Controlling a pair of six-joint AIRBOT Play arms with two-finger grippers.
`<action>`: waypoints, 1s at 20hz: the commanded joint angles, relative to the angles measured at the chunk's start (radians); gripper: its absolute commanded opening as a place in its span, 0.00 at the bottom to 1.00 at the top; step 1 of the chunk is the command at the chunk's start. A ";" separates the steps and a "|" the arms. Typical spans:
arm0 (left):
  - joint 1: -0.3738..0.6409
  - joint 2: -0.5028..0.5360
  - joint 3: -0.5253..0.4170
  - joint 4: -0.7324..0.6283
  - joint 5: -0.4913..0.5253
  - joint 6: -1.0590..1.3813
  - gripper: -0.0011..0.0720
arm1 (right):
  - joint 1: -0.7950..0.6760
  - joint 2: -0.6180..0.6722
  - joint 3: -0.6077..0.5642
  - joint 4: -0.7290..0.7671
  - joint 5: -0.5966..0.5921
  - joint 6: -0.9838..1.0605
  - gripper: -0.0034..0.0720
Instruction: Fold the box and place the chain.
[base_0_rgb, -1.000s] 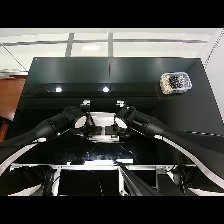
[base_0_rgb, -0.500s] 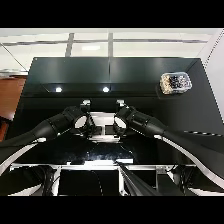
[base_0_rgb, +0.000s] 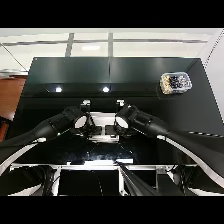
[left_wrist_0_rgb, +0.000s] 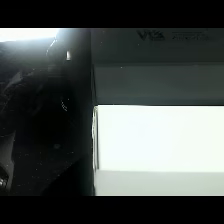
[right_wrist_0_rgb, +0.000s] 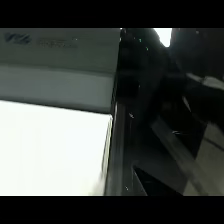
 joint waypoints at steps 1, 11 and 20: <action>0.000 0.001 0.000 0.001 0.000 0.000 0.06 | -0.024 0.090 0.002 0.002 0.063 -0.123 0.64; 0.000 0.001 0.000 0.000 0.000 0.000 0.06 | -0.422 0.452 -0.013 -0.494 0.181 -0.323 0.64; 0.000 0.001 0.000 -0.022 0.008 -0.001 0.06 | -0.964 0.026 0.227 -0.027 -0.219 -0.335 0.99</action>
